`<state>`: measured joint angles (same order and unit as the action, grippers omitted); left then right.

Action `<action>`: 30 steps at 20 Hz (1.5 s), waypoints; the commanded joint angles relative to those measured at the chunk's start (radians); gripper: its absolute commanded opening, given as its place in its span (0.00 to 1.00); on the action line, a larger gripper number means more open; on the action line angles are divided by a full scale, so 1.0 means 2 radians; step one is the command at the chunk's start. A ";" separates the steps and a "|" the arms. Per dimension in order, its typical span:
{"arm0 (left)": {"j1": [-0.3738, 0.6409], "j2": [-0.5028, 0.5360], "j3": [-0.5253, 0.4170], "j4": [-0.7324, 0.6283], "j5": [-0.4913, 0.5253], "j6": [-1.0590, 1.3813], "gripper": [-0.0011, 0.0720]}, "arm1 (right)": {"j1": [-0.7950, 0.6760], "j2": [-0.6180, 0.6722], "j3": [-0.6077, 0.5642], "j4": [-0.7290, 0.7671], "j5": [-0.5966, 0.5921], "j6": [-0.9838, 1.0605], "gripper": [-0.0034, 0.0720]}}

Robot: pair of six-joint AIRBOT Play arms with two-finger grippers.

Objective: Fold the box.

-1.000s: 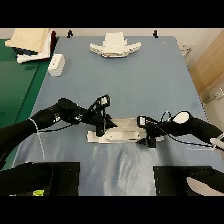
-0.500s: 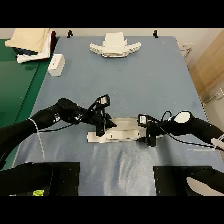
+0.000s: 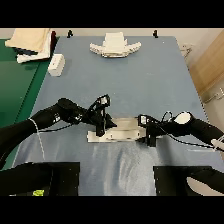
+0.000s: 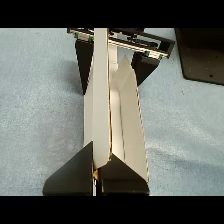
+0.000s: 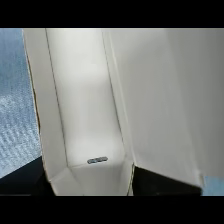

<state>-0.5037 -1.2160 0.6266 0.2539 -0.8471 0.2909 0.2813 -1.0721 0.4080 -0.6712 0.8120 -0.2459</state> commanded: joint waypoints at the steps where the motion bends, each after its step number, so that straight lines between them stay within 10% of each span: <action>1: 0.000 0.000 0.000 0.000 0.000 0.000 0.04 | 0.000 0.000 0.000 -0.002 0.000 0.001 0.72; 26: -0.001 0.000 0.000 -0.005 -0.008 -0.002 0.04 | 0.000 0.000 0.000 -0.002 -0.001 0.001 0.72; 27: -0.001 0.000 0.000 -0.005 -0.007 -0.002 0.13 | 0.000 0.000 0.000 -0.002 -0.001 0.001 0.72; 28: -0.001 0.000 0.000 -0.005 -0.002 -0.002 0.49 | 0.000 0.000 0.000 -0.002 -0.001 0.000 0.72; 30: 0.000 0.000 0.000 -0.005 0.003 -0.002 0.60 | 0.000 0.000 0.000 -0.002 -0.001 0.001 0.72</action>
<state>-0.5056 -1.2156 0.6266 0.2459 -0.8551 0.2871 0.2817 -1.0725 0.4076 -0.6754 0.8108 -0.2440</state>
